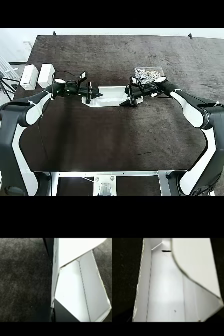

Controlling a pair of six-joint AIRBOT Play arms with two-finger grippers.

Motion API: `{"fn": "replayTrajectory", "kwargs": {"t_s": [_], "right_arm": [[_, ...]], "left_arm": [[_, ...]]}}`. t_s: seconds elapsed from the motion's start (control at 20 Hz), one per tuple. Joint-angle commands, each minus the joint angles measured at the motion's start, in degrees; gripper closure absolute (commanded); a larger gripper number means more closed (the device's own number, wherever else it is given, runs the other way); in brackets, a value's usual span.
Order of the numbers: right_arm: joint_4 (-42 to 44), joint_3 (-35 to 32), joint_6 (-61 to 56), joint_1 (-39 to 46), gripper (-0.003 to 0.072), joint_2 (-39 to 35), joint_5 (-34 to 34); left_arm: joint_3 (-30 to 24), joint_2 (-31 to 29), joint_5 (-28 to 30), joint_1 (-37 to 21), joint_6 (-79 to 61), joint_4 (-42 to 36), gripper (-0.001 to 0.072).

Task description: Fold the box and place the chain.

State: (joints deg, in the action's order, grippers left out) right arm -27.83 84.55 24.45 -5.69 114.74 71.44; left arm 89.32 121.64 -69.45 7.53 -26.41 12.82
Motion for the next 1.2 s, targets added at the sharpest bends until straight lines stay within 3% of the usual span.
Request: {"fn": "replayTrajectory", "kwargs": {"t_s": [0.0,1.15], "right_arm": [[-0.28,0.74,-0.15,0.04,0.0026,0.74,0.68],[-3.23,4.02,-0.48,-1.36,0.0052,2.62,1.25]], "left_arm": [[0.0,-0.04,-0.02,-0.02,0.0,0.02,0.0687],[0.0,-0.04,-0.02,-0.02,0.0,0.02,0.0687]]}}
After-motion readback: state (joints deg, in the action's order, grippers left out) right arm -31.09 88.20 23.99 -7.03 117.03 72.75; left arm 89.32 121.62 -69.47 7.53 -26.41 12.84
